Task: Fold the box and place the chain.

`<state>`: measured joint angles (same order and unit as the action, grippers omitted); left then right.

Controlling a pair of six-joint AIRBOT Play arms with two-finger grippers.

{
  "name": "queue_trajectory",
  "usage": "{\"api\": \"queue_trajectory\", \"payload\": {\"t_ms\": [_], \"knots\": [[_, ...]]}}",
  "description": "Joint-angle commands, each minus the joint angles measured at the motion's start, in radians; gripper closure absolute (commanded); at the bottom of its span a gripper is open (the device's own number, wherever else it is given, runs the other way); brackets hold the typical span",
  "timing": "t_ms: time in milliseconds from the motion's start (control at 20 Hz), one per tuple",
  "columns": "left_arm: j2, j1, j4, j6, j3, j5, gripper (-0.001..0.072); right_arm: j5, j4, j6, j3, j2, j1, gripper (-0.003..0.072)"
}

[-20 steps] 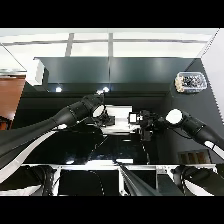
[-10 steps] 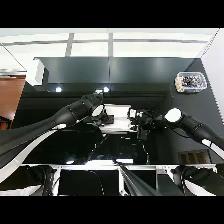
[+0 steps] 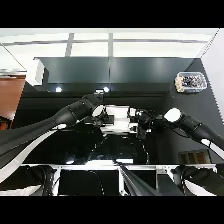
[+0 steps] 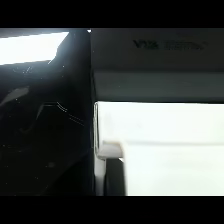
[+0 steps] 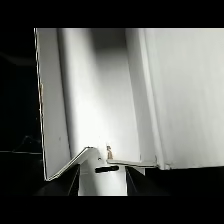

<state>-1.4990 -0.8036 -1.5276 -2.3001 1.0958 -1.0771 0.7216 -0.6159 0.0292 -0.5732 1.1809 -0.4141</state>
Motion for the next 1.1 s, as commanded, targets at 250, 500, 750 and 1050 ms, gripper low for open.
{"api": "queue_trajectory", "payload": {"t_ms": [250,500,750,1050], "knots": [[0.000,0.000,-0.001,-0.001,0.001,0.003,0.0685,-0.019,0.118,0.002,0.003,0.061,-0.044,0.0594],[0.000,0.000,-0.001,-0.001,0.001,0.007,0.0685,-0.053,0.103,0.000,0.003,0.061,-0.043,0.0556],[-0.001,0.000,0.001,-0.001,0.001,0.022,0.0685,-0.077,0.117,-0.064,0.003,0.061,-0.043,0.0586],[-0.003,0.000,-0.001,-0.001,0.001,0.022,0.0685,0.192,-0.257,-0.731,-0.099,-0.080,0.083,0.0675]]}}
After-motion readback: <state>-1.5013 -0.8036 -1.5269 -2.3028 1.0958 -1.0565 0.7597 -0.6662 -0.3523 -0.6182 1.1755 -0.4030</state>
